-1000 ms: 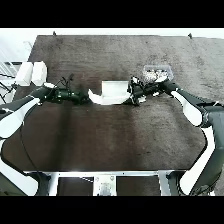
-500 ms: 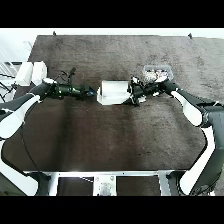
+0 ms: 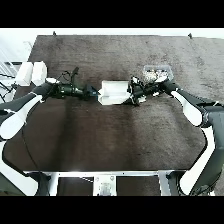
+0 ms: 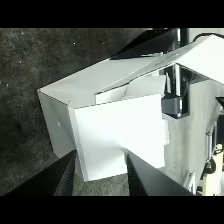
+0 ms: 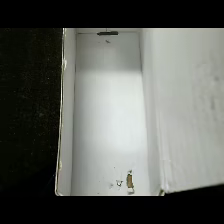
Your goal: Fold the box and place the chain.
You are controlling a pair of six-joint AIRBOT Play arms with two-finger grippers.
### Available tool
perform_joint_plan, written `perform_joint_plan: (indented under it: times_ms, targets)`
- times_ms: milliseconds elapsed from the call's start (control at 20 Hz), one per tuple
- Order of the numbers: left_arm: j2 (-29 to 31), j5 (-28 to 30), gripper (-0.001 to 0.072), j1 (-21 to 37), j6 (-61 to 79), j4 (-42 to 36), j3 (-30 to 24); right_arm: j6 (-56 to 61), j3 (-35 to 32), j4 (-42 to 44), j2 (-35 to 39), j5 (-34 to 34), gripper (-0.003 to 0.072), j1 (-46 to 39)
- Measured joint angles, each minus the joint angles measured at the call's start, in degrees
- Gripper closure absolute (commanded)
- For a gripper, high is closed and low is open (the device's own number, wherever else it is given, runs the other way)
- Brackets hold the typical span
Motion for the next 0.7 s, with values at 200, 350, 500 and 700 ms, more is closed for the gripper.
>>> perform_joint_plan:
  times_ms: [200, 350, 500, 700]
  targets:
    - [-0.02, 1.46, 0.033, -1.14, -0.87, 0.48, 0.31, 0.0, 0.0, 0.0, 0.0, 0.0, 0.0268, 0.0]
    - [-0.02, 1.86, 0.0331, -1.66, -3.34, 2.43, 1.57, 0.0, 0.0, 0.0, 0.0, 0.0, 0.0268, 0.0]
    - [-0.02, 2.05, 0.0331, -2.89, -8.37, 8.0, 4.35, 0.0, 0.0, 0.0, 0.0, 0.0, 0.0268, 0.0]
    - [-0.02, 2.05, 0.0331, -5.31, -17.33, 16.87, 9.14, 0.0, 0.0, 0.0, 0.0, 0.0, 0.0268, 0.0]
